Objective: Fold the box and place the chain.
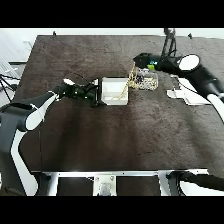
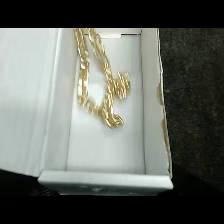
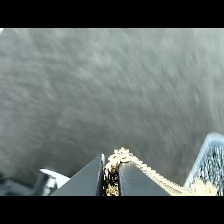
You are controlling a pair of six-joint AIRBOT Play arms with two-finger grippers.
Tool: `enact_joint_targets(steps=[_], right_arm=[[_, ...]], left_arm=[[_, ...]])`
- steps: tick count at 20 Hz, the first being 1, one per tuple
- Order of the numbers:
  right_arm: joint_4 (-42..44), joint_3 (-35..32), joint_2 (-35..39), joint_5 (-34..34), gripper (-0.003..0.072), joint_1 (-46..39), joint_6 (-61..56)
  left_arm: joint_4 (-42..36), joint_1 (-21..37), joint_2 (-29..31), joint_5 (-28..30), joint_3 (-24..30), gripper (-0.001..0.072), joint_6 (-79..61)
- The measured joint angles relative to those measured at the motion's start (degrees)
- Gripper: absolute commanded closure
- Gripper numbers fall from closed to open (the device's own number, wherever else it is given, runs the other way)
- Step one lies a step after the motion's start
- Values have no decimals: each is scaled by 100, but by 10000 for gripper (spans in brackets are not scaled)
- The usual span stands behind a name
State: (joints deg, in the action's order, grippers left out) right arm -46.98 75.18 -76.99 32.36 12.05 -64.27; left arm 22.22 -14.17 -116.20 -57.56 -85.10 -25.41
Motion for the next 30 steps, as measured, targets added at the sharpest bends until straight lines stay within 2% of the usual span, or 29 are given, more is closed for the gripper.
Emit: enact_joint_targets(steps=[8,13,18,21,30], right_arm=[[-1073,-2,1091,42,681,791,-323],[-1912,0,1338,42,681,1259,-874],[-3407,0,1443,44,681,1397,-1932],[-4028,0,1462,48,681,1421,-2345],[-4457,0,1469,452,681,1799,-2682]], left_arm=[[0,0,0,-4,0,259,0],[0,0,0,-7,0,260,0],[0,0,0,-7,0,259,0],[0,0,0,-9,0,259,0],[2,0,0,-9,0,259,0]])
